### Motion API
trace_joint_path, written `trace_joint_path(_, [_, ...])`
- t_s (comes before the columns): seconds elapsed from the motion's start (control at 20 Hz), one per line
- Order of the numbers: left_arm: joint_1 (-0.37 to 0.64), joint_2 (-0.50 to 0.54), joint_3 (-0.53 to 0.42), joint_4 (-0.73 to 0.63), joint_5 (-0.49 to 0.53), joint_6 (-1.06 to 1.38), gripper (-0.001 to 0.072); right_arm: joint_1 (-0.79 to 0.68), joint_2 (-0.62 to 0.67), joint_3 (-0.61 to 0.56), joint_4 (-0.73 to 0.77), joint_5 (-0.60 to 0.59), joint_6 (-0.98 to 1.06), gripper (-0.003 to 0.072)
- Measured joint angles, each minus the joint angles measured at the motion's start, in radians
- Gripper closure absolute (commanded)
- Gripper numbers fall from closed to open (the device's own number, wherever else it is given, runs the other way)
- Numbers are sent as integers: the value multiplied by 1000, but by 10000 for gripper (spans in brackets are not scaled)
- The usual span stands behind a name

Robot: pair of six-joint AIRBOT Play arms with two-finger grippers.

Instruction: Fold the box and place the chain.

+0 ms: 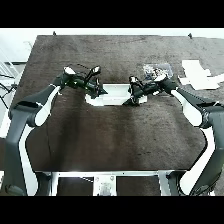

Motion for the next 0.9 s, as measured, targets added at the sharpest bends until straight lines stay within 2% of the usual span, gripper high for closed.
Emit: trace_joint_path(0.9, [0, 0, 0, -2, -11, -1, 690, -1, 0, 0, 0, 0, -1, 99])
